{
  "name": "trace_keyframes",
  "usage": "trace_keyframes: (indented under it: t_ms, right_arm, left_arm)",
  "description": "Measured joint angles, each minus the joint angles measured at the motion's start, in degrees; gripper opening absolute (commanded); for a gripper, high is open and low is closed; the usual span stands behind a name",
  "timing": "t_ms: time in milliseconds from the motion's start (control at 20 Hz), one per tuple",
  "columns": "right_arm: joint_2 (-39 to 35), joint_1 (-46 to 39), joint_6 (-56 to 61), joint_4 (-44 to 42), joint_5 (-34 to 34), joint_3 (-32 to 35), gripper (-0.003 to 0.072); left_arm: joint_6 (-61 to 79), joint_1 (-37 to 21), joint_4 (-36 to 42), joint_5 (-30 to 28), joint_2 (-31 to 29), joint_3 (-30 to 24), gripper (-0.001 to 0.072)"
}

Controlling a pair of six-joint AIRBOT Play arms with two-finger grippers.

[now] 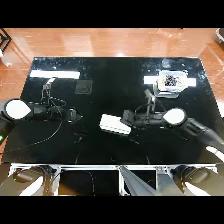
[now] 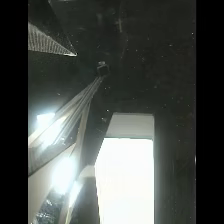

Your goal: Fold the box and place the chain.

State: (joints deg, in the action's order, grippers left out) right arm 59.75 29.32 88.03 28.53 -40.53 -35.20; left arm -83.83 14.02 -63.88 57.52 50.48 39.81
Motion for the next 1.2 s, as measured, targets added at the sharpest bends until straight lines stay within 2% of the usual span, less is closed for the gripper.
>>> trace_keyframes:
  t_ms: [100, 250, 400, 500, 650, 800, 1000, 1200]
  right_arm:
    - [-4.9, -3.32, -1.36, 0.24, -2.64, -0.61, 0.0023]
    - [-11.3, -10.34, -1.29, 9.2, -9.33, -0.96, 0.0023]
    - [-14.21, -16.28, 1.11, 21.24, -17.05, -1.07, 0.0023]
    - [-15.08, -18.45, 2.01, 26.56, -19.89, -0.94, 0.0023]
    - [-15.67, -19.82, 2.75, 30.75, -20.87, -0.83, 0.0023]
    - [-15.87, -20.37, 3.06, 32.94, -20.46, -0.79, 0.0023]
    - [-15.98, -20.59, 3.13, 34.82, -19.93, -0.79, 0.0023]
    - [-15.98, -20.65, 3.23, 35.91, -18.82, -0.66, 0.0023]
  left_arm:
    - [3.26, 0.04, 0.79, -0.07, 0.85, 0.37, 0.0634]
    - [14.56, 0.11, 4.9, 1.38, 5.11, 2.93, 0.0615]
    - [35.89, 1.25, 12.87, 4.7, 11.87, 7.63, 0.0628]
    - [52.13, 3.28, 17.66, 6.45, 16.04, 10.71, 0.0634]
    - [71.67, 7.96, 21.75, 7.45, 21.77, 14.58, 0.0635]
    - [85.61, 12.72, 23.3, 6.54, 26.18, 16.2, 0.0634]
    - [93.61, 15.96, 22.6, 3.21, 29.81, 16.96, 0.0633]
    - [93.92, 17.09, 21.99, 1.05, 30.93, 17.16, 0.0633]
